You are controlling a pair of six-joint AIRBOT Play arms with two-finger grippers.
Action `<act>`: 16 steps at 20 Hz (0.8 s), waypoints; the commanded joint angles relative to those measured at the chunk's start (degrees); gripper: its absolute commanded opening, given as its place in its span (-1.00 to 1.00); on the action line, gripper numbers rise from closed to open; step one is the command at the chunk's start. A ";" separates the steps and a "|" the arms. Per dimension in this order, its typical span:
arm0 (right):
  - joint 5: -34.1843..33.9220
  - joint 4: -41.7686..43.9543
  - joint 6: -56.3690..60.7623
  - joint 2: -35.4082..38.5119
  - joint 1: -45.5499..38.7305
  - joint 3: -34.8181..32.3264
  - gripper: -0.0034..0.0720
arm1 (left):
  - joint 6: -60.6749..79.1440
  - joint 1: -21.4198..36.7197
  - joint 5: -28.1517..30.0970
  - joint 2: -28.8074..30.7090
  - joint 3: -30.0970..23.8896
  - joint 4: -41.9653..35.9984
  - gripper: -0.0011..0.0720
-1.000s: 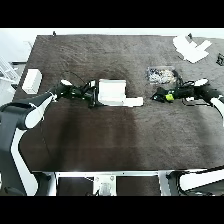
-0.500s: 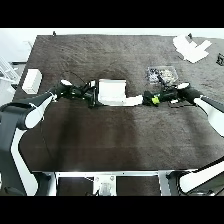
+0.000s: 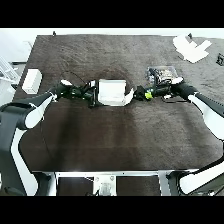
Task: Fold the box and place the chain.
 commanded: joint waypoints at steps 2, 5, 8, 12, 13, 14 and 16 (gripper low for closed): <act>0.94 0.44 0.26 0.79 1.55 0.66 -0.64 | 0.00 0.00 -0.02 0.00 -0.02 0.02 0.15; 0.96 0.59 0.24 0.79 2.23 0.81 -0.42 | 0.00 0.00 -0.02 0.00 -0.02 0.02 0.16; 1.05 1.46 0.28 0.79 2.21 1.05 -0.09 | 0.00 0.00 0.00 0.00 -0.02 0.02 0.15; 0.66 1.86 0.26 0.76 2.97 1.92 -0.09 | 0.00 0.00 -0.02 0.00 -0.02 0.02 0.15; 0.15 1.68 0.26 0.76 3.19 1.92 -0.09 | 0.00 0.00 0.00 0.00 0.00 0.02 0.15; -0.20 1.68 0.55 0.74 3.41 1.97 -0.09 | 0.00 0.00 0.00 0.00 0.00 0.02 0.15; -0.17 1.66 0.76 0.74 3.52 2.21 -0.08 | 0.00 0.00 -0.02 0.00 0.00 0.02 0.15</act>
